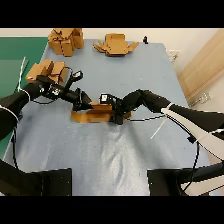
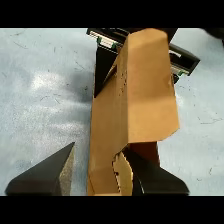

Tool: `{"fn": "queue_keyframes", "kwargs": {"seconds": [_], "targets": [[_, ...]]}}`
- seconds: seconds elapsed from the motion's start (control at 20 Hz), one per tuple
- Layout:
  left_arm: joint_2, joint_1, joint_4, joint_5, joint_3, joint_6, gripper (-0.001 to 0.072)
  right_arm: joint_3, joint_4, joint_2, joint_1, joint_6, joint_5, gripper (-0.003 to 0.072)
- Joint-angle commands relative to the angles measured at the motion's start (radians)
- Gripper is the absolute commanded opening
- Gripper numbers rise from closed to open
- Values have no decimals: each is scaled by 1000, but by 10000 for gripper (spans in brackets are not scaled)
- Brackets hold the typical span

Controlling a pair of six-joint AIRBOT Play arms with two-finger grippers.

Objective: Fold the box.

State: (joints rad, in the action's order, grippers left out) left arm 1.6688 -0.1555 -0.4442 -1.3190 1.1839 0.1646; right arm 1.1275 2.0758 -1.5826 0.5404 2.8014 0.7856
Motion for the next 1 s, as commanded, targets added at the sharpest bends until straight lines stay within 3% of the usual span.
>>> {"fn": "queue_keyframes", "kwargs": {"seconds": [0.0,0.15,0.2,0.25,0.4,0.6,0.65,0.7,0.75,0.85,0.95], "targets": [[-21,26,6,-27,16,-10,413,2,1,1,-1,-12,7,266],[-69,83,-18,-62,23,-61,409,2,1,1,-1,-27,10,278],[-92,105,-51,-87,23,-92,247,2,1,1,-1,-27,10,279],[-113,124,-101,-134,23,-95,15,2,1,1,-1,-27,10,278],[-188,142,-215,-187,-6,-234,6,2,1,1,-1,-27,9,279],[-375,30,-204,-14,-217,-241,8,2,1,1,-1,-26,9,279],[-401,-15,-202,13,-261,-246,9,3,1,1,-1,-26,10,333],[-414,-58,-201,35,-291,-261,10,3,1,1,-1,-26,9,440],[-417,-92,-197,52,-307,-280,10,3,1,1,-1,-26,10,478],[-417,-149,-153,107,-321,-288,10,3,1,1,0,-26,14,479],[-417,-188,-130,225,-320,-284,11,3,0,1,0,-26,17,599]]}}
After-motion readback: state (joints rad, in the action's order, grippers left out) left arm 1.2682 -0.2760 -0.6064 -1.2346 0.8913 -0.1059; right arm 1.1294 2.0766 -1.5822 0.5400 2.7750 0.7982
